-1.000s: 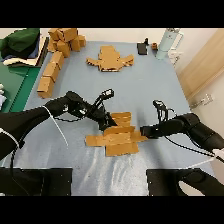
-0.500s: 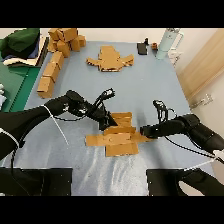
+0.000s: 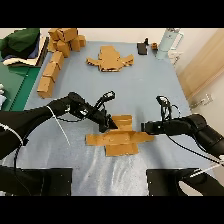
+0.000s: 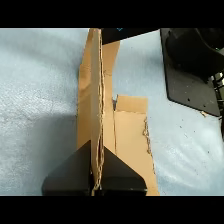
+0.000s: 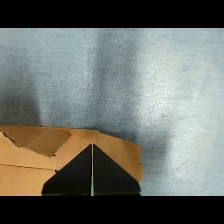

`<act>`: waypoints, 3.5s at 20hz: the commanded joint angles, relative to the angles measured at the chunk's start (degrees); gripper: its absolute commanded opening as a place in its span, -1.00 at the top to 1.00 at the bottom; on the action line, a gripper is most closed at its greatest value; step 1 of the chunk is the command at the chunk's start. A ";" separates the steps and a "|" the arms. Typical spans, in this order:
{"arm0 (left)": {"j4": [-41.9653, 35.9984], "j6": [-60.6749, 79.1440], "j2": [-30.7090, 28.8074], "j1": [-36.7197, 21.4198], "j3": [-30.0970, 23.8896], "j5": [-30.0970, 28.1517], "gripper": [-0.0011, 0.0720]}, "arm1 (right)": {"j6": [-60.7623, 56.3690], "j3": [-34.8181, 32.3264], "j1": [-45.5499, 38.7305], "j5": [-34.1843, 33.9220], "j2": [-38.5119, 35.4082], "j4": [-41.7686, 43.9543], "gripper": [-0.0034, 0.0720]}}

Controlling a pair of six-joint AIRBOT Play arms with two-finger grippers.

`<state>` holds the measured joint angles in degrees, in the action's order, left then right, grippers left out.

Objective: Fold the box.

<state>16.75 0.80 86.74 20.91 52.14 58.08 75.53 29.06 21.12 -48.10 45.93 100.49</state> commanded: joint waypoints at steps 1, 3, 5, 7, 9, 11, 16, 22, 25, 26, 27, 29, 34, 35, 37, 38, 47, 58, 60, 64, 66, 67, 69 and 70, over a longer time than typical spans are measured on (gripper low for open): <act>1.22 -0.63 0.17 0.55 -0.02 0.39 0.93 | -0.04 0.04 0.04 0.55 -0.39 -0.20 0.89; 1.11 -0.83 0.11 0.33 0.00 -0.22 0.93 | -0.02 0.04 0.04 0.66 -0.42 -0.20 0.89; 1.05 -1.40 -0.22 -0.22 0.00 -0.59 0.94 | -0.02 0.04 0.04 0.66 -0.42 -0.24 0.89; 1.09 -1.73 -0.66 -0.48 0.02 -0.55 0.93 | -0.02 0.04 0.04 0.70 -0.42 -0.42 0.89; 1.11 -1.73 -0.68 -0.57 0.02 -0.50 0.93 | -0.02 0.04 0.04 0.74 -0.42 -0.39 0.89; 1.09 -1.70 -0.66 -0.57 0.02 -0.66 0.93 | 0.00 0.04 0.04 0.72 -0.42 -0.39 0.89; 1.07 -1.70 -0.66 -0.57 0.02 -0.63 0.93 | 1.88 0.33 0.39 -0.44 -1.25 0.83 0.89; 1.09 -1.70 -0.66 -0.57 0.02 -0.63 0.93 | 1.27 0.61 14.58 -8.20 -7.63 0.83 0.90; 1.07 -1.70 -0.66 -0.55 0.02 -0.61 0.93 | 0.02 0.57 28.68 -10.32 -7.54 -2.43 0.90; 1.07 -1.70 -0.66 -0.57 0.02 -0.66 0.93 | -1.77 0.57 34.36 -10.32 -7.08 -6.45 0.90; 1.07 -1.70 -0.66 -0.57 0.02 -0.63 0.93 | -2.45 0.57 39.98 -10.34 -6.08 -11.37 0.90; 1.07 -1.70 -0.66 -0.55 0.02 -0.61 0.93 | -0.61 0.57 48.19 -10.29 -2.93 -21.51 0.37; 1.07 -1.70 -0.66 -0.55 0.02 -0.59 0.93 | 1.07 0.59 52.81 -9.33 6.75 -33.68 -0.66; 1.07 -1.70 -0.66 -0.55 0.02 -0.61 0.93 | 1.07 0.59 52.83 -9.33 7.96 -33.70 -0.66; 1.07 -1.70 -0.66 -0.57 0.02 -0.63 0.93 | 1.05 0.59 52.78 -8.37 9.35 -34.77 -0.66; 1.07 -1.70 -0.66 -0.55 0.02 -0.63 0.93 | 1.05 0.59 52.78 -7.45 9.77 -36.06 -0.65; 1.07 -1.70 -0.66 -0.55 0.02 -0.63 0.93 | -2.29 0.74 52.81 -5.31 8.63 -43.17 -0.60; 1.09 -1.70 -0.66 -0.55 0.02 -0.63 0.93 | -4.98 0.61 52.76 -4.92 3.10 -45.62 -0.77; 1.07 -1.70 -0.66 -0.55 0.02 -0.63 0.93 | -4.52 0.61 51.74 -5.38 3.06 -45.68 -0.97; 1.07 -1.70 -0.66 -0.55 0.02 -0.61 0.93 | 9.31 0.61 44.39 -2.58 2.84 -34.45 -0.97; 1.07 -1.70 -0.66 -0.57 0.02 -0.63 0.93 | 27.15 0.61 39.52 -2.49 1.92 -22.01 -0.97; 1.09 -1.70 -0.66 -0.57 0.02 -0.63 0.93 | 33.44 0.61 36.83 -2.93 0.96 -17.66 -0.97; 1.07 -1.70 -0.66 -0.55 0.02 -0.63 0.93 | 37.64 0.61 31.12 -2.75 -1.09 -15.06 -0.97; 1.07 -1.70 -0.66 -0.57 0.02 -0.63 0.93 | 39.10 0.61 28.44 -2.03 -1.86 -14.10 -0.97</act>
<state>17.82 -0.91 86.11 20.36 52.16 57.47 102.59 29.69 56.47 -51.13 46.11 77.93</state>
